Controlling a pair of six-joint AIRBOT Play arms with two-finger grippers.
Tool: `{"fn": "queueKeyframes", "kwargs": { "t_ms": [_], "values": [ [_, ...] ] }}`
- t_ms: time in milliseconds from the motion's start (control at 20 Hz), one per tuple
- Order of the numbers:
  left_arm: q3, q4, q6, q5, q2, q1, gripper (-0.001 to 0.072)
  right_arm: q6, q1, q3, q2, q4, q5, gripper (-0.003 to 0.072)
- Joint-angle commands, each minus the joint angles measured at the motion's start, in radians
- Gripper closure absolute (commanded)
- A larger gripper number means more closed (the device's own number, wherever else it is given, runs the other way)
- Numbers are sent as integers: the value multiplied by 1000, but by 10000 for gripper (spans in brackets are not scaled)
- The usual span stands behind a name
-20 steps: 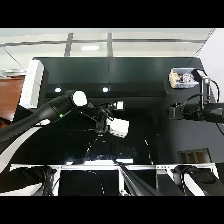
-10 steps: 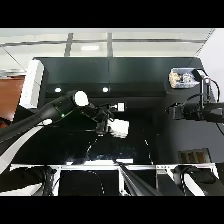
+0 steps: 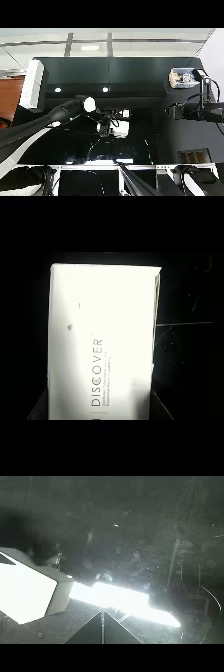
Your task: Fold the box and place the chain.
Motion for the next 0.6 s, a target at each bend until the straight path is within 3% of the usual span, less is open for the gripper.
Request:
{"fn": "queueKeyframes", "kwargs": {
  "t_ms": [0,100,200,450,550],
  "values": [
    [7,309,-291,-30,63,3,317,0,0,1,0,2,6,668],
    [7,525,-478,-92,127,54,317,0,0,1,0,2,7,668],
    [7,645,-652,-188,188,171,317,12,0,1,0,0,13,668],
    [6,654,-954,-491,238,590,317,48,0,1,0,-5,37,668],
    [-4,578,-1039,-583,239,745,317,48,2,1,0,-3,38,668]
  ]
}}
